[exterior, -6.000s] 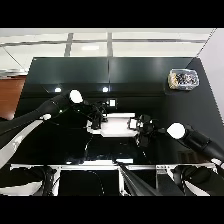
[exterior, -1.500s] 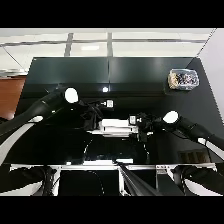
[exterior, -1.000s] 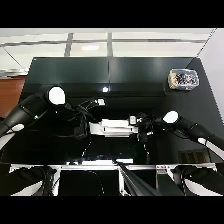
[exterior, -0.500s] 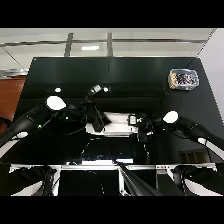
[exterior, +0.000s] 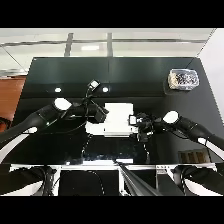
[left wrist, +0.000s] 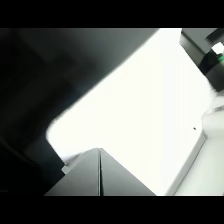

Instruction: Fold the box and place the chain.

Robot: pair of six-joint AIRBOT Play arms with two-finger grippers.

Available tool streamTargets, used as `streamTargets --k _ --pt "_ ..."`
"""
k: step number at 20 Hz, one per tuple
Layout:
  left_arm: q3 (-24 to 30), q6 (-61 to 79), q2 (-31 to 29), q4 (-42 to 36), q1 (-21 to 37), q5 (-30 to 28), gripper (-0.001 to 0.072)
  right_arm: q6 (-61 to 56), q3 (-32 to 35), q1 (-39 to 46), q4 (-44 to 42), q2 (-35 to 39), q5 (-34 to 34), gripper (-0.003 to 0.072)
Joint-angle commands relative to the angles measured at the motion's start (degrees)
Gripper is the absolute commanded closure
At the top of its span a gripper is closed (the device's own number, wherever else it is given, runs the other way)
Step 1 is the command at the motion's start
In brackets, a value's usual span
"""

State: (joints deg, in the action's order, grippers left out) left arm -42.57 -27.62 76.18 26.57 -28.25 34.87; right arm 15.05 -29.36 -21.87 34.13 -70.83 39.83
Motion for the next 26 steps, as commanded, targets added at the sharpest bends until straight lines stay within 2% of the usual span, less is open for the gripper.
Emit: streamTargets --k 1,6,9,11,13,15,16,17,18,20,21,22,23,26 --pt "-0.07 -1.22 3.56 0.46 0.04 4.28 0.0682 -0.02 0.04 -0.04 0.0 -0.04 0.0 0.0554" --pt "-1.44 -1.05 4.66 1.22 0.59 6.19 0.0682 -0.02 0.04 -0.04 0.0 -0.04 0.0 0.0554" --pt "-4.37 -3.58 1.49 7.8 2.95 10.69 0.0683 -0.02 0.04 -0.04 0.0 -0.04 0.0 0.0554" --pt "-4.72 -10.88 -3.52 14.99 5.95 13.14 0.0683 -0.02 0.04 -0.04 0.0 -0.04 0.0 0.0554" --pt "-1.31 -16.31 -9.81 20.55 11.85 14.12 0.0683 -0.02 0.04 -0.04 0.0 -0.04 0.0 0.0554" --pt "6.97 -15.3 -15.37 13.75 19.87 9.86 0.0679 -0.02 0.04 -0.04 0.0 -0.04 0.0 0.0554" --pt "9.75 -10.1 -16.79 8.11 22.88 11.69 0.0678 -0.02 0.04 -0.04 0.0 -0.04 0.0 0.0554" --pt "11.37 -2.43 -17.22 3.23 25.18 17.0 0.0678 -0.02 0.04 -0.04 0.0 -0.04 0.0 0.0554" --pt "11.85 4.33 -16.85 0.92 26.14 23.63 0.0678 -0.02 0.04 -0.04 0.0 -0.04 0.0 0.0554" --pt "11.91 12.98 -15.78 1.99 25.29 32.0 0.0668 -0.02 0.04 -0.04 0.0 -0.04 0.0 0.0554" --pt "11.98 15.8 -15.45 3.67 23.98 32.94 0.0418 -0.02 0.04 -0.04 0.0 -0.04 0.0 0.0554" --pt "11.96 16.76 -15.32 5.77 22.32 31.58 0.0062 -0.02 0.04 -0.04 0.0 -0.04 0.0 0.0554" --pt "11.93 17.16 -15.32 8.0 20.39 28.83 -0.0004 -0.02 0.04 -0.04 0.0 -0.04 0.0 0.0554" --pt "11.85 25.42 -15.32 17.11 12.26 19.69 -0.0003 -0.02 0.04 -0.04 0.0 -0.04 0.0 0.0554"
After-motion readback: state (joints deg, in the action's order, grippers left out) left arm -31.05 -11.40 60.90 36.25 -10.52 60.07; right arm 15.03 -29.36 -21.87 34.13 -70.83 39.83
